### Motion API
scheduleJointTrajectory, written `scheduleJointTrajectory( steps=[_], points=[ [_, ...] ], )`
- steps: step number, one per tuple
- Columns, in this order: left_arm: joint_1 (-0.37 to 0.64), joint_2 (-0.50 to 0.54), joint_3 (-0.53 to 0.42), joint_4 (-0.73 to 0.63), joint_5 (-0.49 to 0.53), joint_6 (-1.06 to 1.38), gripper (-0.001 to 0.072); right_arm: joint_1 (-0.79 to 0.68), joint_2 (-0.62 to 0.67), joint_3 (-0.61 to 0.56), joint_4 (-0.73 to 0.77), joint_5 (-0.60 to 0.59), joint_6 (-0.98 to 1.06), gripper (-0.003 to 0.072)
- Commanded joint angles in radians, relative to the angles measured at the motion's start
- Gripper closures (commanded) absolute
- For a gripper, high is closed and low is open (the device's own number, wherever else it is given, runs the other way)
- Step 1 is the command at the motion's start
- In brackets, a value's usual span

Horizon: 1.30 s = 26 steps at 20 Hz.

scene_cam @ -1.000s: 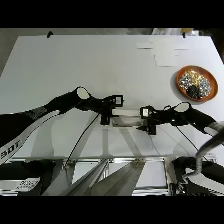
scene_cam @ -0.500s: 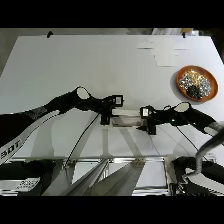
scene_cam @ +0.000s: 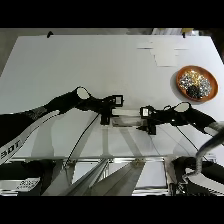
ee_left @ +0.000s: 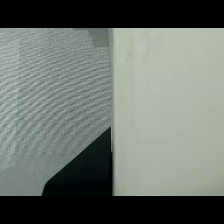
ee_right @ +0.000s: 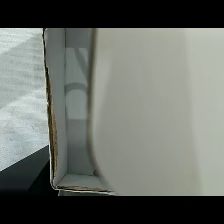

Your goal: Fold the box and place the chain.

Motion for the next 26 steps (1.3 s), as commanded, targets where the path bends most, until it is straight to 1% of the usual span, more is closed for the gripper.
scheduleJointTrajectory(
  steps=[1,14,15,16,17,18,19,20,23,24,26],
  points=[
    [0.0,0.0,0.0,0.0,0.0,0.0,0.0701,0.001,0.0,0.0,0.0,0.0,0.0,0.0349],
    [0.006,0.0,0.0,-0.003,-0.007,0.001,0.07,0.001,0.0,0.0,0.0,0.0,0.0,0.0349],
    [0.006,0.0,0.0,-0.002,-0.007,0.001,0.0684,0.001,0.0,0.0,0.0,0.0,0.0,0.0349],
    [0.006,0.0,0.0,0.003,-0.007,0.002,0.0567,0.001,0.0,0.0,0.0,0.0,0.0,0.0349],
    [0.008,0.003,0.0,0.013,-0.005,0.005,0.0382,0.001,0.0,0.0,0.0,0.0,0.0,0.0349],
    [0.009,0.01,0.0,0.027,0.004,0.005,0.0232,0.001,0.0,0.0,0.0,0.0,0.0,0.0349],
    [0.009,0.02,0.0,0.056,0.013,0.003,0.0132,0.001,0.0,0.0,0.0,0.0,0.0,0.0349],
    [0.009,0.035,0.0,0.099,0.014,0.002,0.0103,0.001,0.0,0.0,0.0,0.0,0.0,0.0349],
    [0.022,0.092,0.0,0.166,0.015,-0.027,0.0102,0.001,0.0,0.0,0.0,0.0,0.0,0.0349],
    [0.032,0.114,0.0,0.174,0.014,-0.057,0.0082,0.001,0.0,0.0,0.0,0.0,0.0,0.0349],
    [0.05,0.159,0.0,0.222,0.006,-0.137,0.0082,0.001,0.0,0.0,0.0,0.0,0.0,0.0349]
  ],
)
